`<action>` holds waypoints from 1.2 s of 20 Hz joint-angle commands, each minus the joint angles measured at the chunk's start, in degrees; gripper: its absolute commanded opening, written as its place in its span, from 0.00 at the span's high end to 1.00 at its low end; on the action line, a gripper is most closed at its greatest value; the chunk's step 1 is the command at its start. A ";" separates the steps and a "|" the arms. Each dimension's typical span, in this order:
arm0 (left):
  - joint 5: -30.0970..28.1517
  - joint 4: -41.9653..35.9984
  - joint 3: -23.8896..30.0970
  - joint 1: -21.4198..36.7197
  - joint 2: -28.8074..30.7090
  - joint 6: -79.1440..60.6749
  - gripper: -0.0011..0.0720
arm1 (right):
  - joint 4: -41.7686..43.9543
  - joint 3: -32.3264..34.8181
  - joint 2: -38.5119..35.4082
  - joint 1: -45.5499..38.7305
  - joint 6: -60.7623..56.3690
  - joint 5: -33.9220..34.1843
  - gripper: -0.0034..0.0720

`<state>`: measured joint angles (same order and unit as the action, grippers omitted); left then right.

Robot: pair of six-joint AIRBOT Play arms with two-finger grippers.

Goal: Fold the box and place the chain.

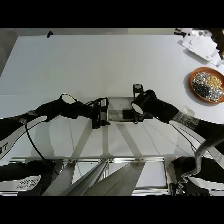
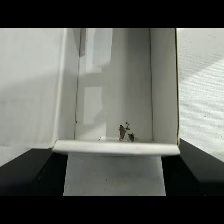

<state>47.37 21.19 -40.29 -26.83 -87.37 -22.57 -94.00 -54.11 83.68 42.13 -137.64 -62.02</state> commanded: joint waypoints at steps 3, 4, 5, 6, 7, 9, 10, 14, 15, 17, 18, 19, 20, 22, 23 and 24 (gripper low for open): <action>0.00 -0.15 0.02 0.04 -0.04 0.11 0.63 | -0.50 0.07 0.37 0.07 -0.11 0.11 0.66; 0.00 -0.15 0.02 0.04 -0.02 0.11 0.63 | -0.52 0.07 0.37 0.07 -0.09 0.11 0.52; 0.00 -0.15 0.02 0.04 -0.02 0.11 0.63 | -0.57 0.07 0.37 0.07 -0.11 0.15 0.53; 0.00 -0.15 0.02 0.04 -0.04 0.11 0.63 | -0.68 0.07 0.39 0.07 -0.11 0.17 0.56; 0.00 -0.15 0.02 0.04 -0.02 0.11 0.63 | -0.72 0.07 0.37 0.07 -0.09 0.15 0.71; 0.00 -0.15 0.02 0.04 -0.04 0.11 0.63 | -0.72 0.07 0.39 0.07 -0.07 0.26 0.90; 0.02 -0.15 0.02 0.04 -0.02 0.11 0.63 | -0.72 0.07 0.39 0.07 -0.02 0.31 0.94; 0.00 -0.15 0.02 0.04 -0.04 0.11 0.63 | -0.74 0.07 0.33 0.07 1.18 0.74 0.88; 0.00 -0.15 0.02 0.04 -0.04 0.11 0.63 | -0.76 0.07 0.11 0.09 1.70 0.85 0.64; 0.00 -0.15 0.02 0.04 -0.02 0.11 0.63 | -0.96 0.07 -0.79 0.09 3.89 1.40 0.11; 0.00 -0.15 0.02 0.04 -0.04 0.11 0.63 | -1.55 0.07 -1.53 0.09 4.57 1.44 0.11; 0.00 -0.15 0.02 0.04 -0.04 0.11 0.63 | -2.38 0.07 -2.36 0.07 4.66 1.36 0.10; 0.00 -0.15 0.02 0.04 -0.04 0.11 0.63 | -3.63 0.07 -3.39 0.07 4.74 1.09 0.10; -0.02 -0.15 0.02 0.04 -0.04 0.11 0.63 | -4.63 0.07 -6.16 0.07 7.69 1.18 0.09; 0.09 -0.15 0.02 0.04 -0.04 0.11 0.63 | -4.87 0.07 -7.72 0.07 9.53 1.14 0.09; 0.00 -0.15 0.02 0.04 -0.04 0.11 0.63 | -4.79 0.07 -9.46 0.07 11.37 0.98 0.08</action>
